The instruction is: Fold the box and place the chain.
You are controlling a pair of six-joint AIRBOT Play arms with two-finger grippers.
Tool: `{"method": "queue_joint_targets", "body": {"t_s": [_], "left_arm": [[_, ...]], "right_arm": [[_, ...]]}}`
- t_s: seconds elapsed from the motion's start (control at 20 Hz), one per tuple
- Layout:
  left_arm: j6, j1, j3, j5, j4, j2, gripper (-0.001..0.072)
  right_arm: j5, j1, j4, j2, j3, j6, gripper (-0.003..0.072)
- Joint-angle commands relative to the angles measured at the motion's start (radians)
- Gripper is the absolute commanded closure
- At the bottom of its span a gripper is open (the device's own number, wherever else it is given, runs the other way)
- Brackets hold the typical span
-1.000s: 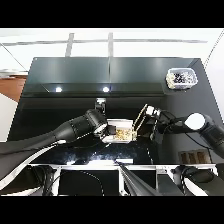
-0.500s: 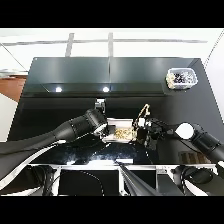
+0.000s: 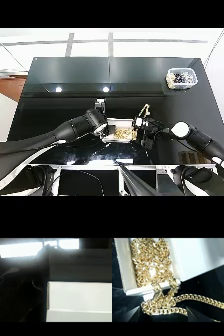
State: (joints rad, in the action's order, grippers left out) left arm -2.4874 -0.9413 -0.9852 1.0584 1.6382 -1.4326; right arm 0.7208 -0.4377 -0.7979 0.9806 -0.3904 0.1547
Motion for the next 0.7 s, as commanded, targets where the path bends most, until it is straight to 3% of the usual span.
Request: {"method": "queue_joint_targets", "body": {"t_s": [0.0, 0.4, 0.45, 0.5, 0.6, 0.65], "left_arm": [[0.000, 0.000, 0.000, 0.000, 0.000, 0.001, 0.0676], [0.000, 0.000, 0.000, 0.001, -0.001, 0.001, 0.0676], [0.000, 0.000, 0.000, 0.001, -0.001, 0.001, 0.0676], [0.000, 0.000, 0.000, 0.001, -0.001, 0.001, 0.0676], [0.000, 0.000, 0.000, 0.002, -0.002, 0.001, 0.0676], [0.000, 0.000, 0.000, 0.002, -0.004, 0.001, 0.0676]], "right_arm": [[-0.014, -0.001, 0.023, 0.029, 0.000, -0.025, -0.0019], [-0.099, -0.071, 0.039, 0.068, 0.000, -0.025, -0.0017], [-0.122, -0.084, 0.039, 0.068, 0.000, -0.024, 0.0017], [-0.128, -0.085, 0.039, 0.068, 0.000, -0.016, 0.0216], [-0.135, -0.085, 0.023, 0.068, 0.000, 0.016, 0.0387], [-0.134, -0.085, 0.009, 0.067, 0.000, 0.037, 0.0388]]}}
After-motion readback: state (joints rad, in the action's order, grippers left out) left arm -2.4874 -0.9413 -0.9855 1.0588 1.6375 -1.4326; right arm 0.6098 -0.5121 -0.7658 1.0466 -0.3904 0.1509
